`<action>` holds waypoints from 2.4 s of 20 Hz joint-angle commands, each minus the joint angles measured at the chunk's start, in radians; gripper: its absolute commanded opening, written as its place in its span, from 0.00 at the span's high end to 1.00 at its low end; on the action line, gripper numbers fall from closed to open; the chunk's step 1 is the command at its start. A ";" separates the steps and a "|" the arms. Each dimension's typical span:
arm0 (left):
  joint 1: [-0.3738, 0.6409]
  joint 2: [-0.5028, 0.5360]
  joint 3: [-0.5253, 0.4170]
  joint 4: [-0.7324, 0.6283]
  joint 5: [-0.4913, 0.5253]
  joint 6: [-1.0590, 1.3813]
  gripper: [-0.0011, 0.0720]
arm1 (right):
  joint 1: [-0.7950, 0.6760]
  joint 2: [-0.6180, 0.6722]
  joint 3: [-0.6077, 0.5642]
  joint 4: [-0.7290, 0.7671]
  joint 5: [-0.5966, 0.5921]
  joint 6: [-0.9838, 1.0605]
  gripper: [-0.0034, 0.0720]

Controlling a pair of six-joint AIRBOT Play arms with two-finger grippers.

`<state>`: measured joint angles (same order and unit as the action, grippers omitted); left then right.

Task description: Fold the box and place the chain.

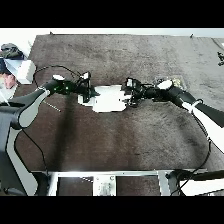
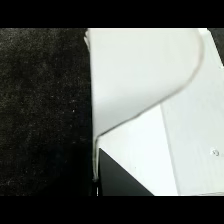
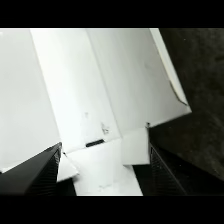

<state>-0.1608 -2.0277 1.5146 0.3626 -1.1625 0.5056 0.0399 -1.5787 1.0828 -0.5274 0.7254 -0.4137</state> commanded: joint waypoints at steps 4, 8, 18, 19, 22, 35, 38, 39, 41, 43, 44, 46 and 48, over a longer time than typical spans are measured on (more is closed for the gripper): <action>0.000 0.001 0.000 -0.003 0.000 0.000 0.97 | -0.023 0.010 0.026 -0.135 0.156 0.061 0.17; 0.000 0.001 0.000 -0.003 0.000 0.000 0.97 | -0.026 0.072 0.011 -0.235 0.285 0.145 0.16; 0.000 0.001 0.000 -0.003 0.000 0.000 0.97 | 0.076 0.000 -0.051 -0.224 0.117 0.040 0.16; 0.000 0.001 0.000 -0.003 0.000 0.000 0.97 | 0.076 -0.010 -0.051 -0.194 0.069 0.040 0.16; 0.000 0.001 0.000 -0.003 0.000 0.000 0.97 | 0.097 -0.045 -0.051 -0.150 -0.007 0.040 0.16; 0.000 0.001 0.000 -0.003 0.000 0.000 0.97 | 0.055 0.009 0.010 -0.102 -0.067 0.059 0.16; 0.000 0.001 0.000 -0.004 0.000 0.000 0.97 | 0.055 -0.035 0.042 -0.089 -0.040 0.058 0.16; 0.000 0.001 0.000 -0.004 0.000 0.000 0.97 | 0.055 -0.048 0.045 -0.093 -0.047 0.058 0.16; 0.000 0.001 0.000 -0.004 0.000 0.000 0.97 | 0.053 -0.053 0.045 -0.093 -0.082 0.057 0.16; 0.000 0.001 0.000 -0.004 -0.001 0.000 0.97 | 0.052 -0.045 0.049 -0.093 -0.086 0.043 0.16; 0.000 0.001 0.000 -0.004 -0.001 0.000 0.97 | 0.052 -0.037 0.049 -0.092 -0.086 0.043 0.16; 0.000 0.001 0.000 -0.004 0.000 0.000 0.97 | 0.052 -0.032 0.050 -0.092 -0.109 0.044 0.16; 0.000 0.001 0.000 -0.004 -0.001 0.000 0.97 | 0.049 -0.033 0.050 -0.090 -0.120 0.043 0.16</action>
<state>-0.1608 -2.0277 1.5146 0.3576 -1.1622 0.5053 0.0914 -1.6138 1.1301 -0.6205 0.6273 -0.3672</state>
